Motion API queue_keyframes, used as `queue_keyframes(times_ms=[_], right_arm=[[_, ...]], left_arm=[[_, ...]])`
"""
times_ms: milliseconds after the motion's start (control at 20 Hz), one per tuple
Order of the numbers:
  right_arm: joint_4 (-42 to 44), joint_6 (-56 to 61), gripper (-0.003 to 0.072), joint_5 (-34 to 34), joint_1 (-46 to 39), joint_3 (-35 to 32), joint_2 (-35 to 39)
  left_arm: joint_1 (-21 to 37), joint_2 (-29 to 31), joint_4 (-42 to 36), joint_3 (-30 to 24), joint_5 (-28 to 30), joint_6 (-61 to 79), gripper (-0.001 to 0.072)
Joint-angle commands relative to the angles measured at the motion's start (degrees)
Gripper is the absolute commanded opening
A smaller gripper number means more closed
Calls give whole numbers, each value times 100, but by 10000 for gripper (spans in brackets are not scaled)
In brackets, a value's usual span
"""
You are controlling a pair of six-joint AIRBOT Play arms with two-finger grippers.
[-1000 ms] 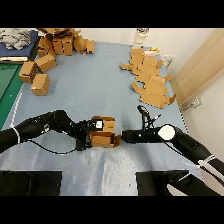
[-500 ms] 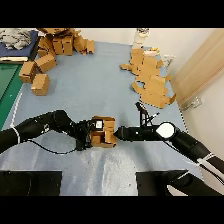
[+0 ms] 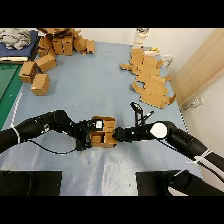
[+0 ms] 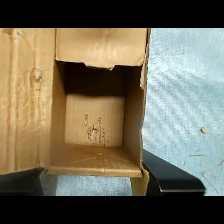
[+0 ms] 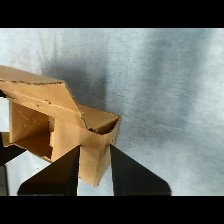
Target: Fold the box.
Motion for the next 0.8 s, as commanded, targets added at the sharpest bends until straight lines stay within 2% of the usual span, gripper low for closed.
queue_keyframes(times_ms=[0, 150, 350, 500, 650, 750], right_arm=[[-1978, 2269, 312, 756, 660, 682, -267], [-2044, 2616, 312, 1178, 1027, 1139, -796], [-1996, 2712, 312, 1386, 1329, 1532, -1495], [-2216, 2914, 312, 1910, 1379, 1891, -1827], [-2632, 3152, 312, 2715, 1379, 2192, -2039], [-2660, 3309, 312, 2916, 1379, 2256, -2092]], left_arm=[[-2, 4, 0, 7, 4, 2, 588], [-2, 4, 2, 4, 2, 0, 588], [-2, 4, 2, 4, 9, 2, 588], [-2, 4, 2, 7, 13, 2, 588], [-2, 4, 2, 7, 20, 2, 588], [-2, 4, 2, 4, 61, 2, 588]])
